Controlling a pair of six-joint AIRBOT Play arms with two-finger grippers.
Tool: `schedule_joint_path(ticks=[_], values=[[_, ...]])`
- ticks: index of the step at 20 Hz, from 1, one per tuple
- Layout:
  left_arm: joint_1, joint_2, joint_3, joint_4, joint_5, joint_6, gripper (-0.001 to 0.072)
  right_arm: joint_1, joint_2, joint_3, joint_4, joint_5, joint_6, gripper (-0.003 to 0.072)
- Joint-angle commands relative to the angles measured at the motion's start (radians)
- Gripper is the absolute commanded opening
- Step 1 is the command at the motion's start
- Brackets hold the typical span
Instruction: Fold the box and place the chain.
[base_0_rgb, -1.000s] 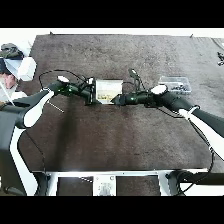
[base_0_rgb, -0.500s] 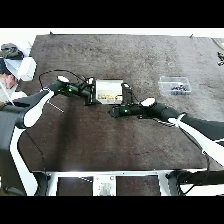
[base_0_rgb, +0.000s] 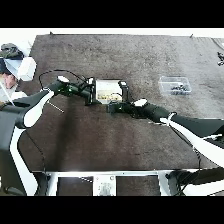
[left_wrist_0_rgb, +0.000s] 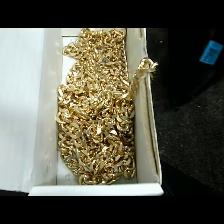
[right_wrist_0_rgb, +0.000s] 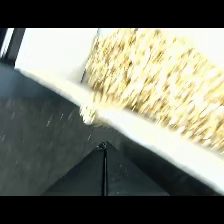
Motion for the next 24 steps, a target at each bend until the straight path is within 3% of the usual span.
schedule_joint_path(ticks=[1,13,24], values=[[0.000,0.000,0.000,0.000,0.000,0.000,0.0347,0.004,-0.005,0.022,0.006,-0.040,-0.004,-0.0011],[0.000,0.000,0.000,0.000,0.000,0.000,0.0347,0.008,0.007,0.062,0.022,0.002,-0.005,-0.0011],[0.000,0.000,0.000,0.000,0.000,0.000,0.0347,-0.023,0.177,0.138,-0.014,-0.002,-0.112,-0.0011]])
